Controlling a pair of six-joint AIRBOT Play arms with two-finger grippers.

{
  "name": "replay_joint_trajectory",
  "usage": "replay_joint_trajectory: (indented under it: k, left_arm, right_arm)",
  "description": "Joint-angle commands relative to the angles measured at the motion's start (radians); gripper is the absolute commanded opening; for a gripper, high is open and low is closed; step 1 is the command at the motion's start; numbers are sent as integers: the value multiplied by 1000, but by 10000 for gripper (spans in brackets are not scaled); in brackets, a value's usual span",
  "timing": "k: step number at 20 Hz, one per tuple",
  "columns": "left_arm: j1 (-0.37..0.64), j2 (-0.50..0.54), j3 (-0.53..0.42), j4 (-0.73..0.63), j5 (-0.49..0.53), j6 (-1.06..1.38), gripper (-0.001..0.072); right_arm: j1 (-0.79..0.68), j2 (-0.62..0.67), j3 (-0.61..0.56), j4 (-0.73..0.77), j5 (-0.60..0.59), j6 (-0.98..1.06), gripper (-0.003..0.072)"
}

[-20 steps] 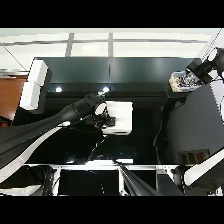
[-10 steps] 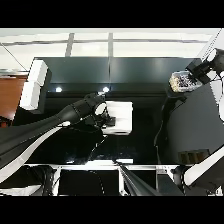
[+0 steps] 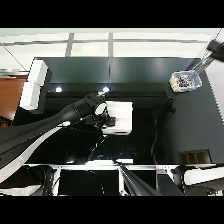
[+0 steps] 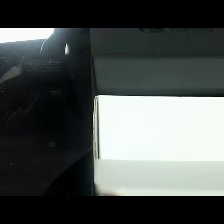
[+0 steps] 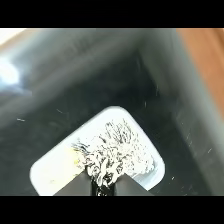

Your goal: Fold the box and place the chain.

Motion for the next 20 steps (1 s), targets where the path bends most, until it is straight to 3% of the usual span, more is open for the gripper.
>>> replay_joint_trajectory:
  k: [1,4,9,11,17,20]
  left_arm:
    - [1,-1,0,-1,1,0,26]
    - [1,-1,0,-1,1,0,26]
    - [1,-1,0,-1,1,0,26]
    - [1,-1,0,-1,0,0,26]
    - [1,-1,0,-1,1,0,26]
    - [1,-1,0,-1,1,0,26]
  right_arm:
    - [-1,173,1,97,-17,-124,16]
    - [-1,286,1,221,-25,-172,16]
    - [18,415,-14,403,138,-291,16]
    - [52,489,-68,439,159,-317,16]
    - [203,624,-221,582,368,-447,16]
    - [333,649,-357,701,357,-532,16]
